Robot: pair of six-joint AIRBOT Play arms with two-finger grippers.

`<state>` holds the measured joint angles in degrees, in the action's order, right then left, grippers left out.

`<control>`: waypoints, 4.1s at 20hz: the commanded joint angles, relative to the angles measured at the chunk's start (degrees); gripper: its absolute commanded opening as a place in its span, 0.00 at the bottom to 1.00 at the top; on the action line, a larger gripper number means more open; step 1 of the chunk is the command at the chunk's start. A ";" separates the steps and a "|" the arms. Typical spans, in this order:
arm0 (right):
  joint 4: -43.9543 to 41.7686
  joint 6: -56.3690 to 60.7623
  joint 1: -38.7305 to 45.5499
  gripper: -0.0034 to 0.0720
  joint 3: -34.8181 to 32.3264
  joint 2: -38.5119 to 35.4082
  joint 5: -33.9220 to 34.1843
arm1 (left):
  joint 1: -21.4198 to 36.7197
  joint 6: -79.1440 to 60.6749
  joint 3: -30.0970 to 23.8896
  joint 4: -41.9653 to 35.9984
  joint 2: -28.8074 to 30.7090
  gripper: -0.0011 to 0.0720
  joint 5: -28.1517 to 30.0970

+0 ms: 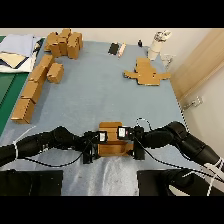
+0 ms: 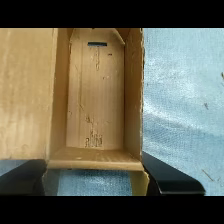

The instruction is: Fold the box.

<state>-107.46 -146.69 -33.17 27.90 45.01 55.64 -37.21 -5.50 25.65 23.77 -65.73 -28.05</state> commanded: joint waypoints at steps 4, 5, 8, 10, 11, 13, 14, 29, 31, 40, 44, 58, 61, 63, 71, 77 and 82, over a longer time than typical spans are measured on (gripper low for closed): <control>-4.66 -6.73 -0.55 0.39 -0.02 0.44 -1.42 | 0.04 -0.02 0.00 0.00 0.00 0.63 0.00; -5.09 -7.93 -0.55 0.34 -0.02 0.66 -1.42 | 0.04 -0.02 0.00 0.02 0.00 0.63 0.00; -7.37 -10.10 -0.55 0.24 -0.02 1.92 -1.20 | 0.04 -0.02 0.00 0.02 0.00 0.63 0.00; -8.61 -11.19 -0.55 0.24 -0.02 2.19 -1.27 | 0.04 -0.02 0.00 0.02 0.00 0.63 0.00; -8.98 -11.50 -0.55 0.24 -0.02 2.21 -1.49 | 0.04 -0.02 0.00 0.02 0.00 0.63 0.00; -9.66 -12.50 -0.55 0.24 -0.02 2.84 -1.73 | 0.04 -0.02 0.00 0.02 0.00 0.63 0.00; -10.58 -13.31 -0.55 0.24 -0.02 3.45 -2.08 | 0.04 -0.02 0.00 0.02 0.00 0.63 0.00; -2.91 0.22 -3.32 0.75 1.07 6.49 -2.43 | 0.04 -0.02 0.00 0.02 0.00 0.63 0.00; 11.26 17.33 -3.32 0.75 3.89 3.87 4.42 | 0.04 -0.02 0.00 0.02 0.00 0.63 0.00; 33.24 66.90 13.22 0.05 3.87 -1.46 23.06 | 0.07 -0.02 0.00 0.02 0.00 0.63 0.00; 9.40 60.26 21.81 0.05 -5.53 -0.50 9.16 | 0.04 -0.02 0.00 0.00 0.00 0.63 0.00; -12.39 52.74 17.51 0.05 -8.17 -3.28 5.35 | 0.07 -0.02 0.00 0.02 0.00 0.63 0.00; -12.37 52.74 15.26 0.05 -8.15 -0.46 3.10 | 0.04 -0.02 0.00 0.02 0.00 0.63 0.00; -12.28 52.74 14.84 0.05 -8.11 -0.44 2.01 | 0.04 -0.02 0.00 0.02 0.00 0.63 -0.02; -16.26 52.65 14.82 0.40 -3.30 -3.67 2.43 | 0.04 -0.02 0.00 0.00 0.00 0.63 -0.02; -17.64 53.88 14.82 0.40 -3.10 -3.30 5.05 | 0.04 -0.02 0.00 0.02 0.00 0.63 0.00; -19.47 54.97 11.74 0.65 -3.10 -3.08 4.26 | 0.04 -0.02 0.00 0.02 0.00 0.63 0.00</control>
<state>-125.99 -92.82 -19.44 24.73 41.80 60.42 -37.21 -5.52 25.65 23.79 -65.73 -28.08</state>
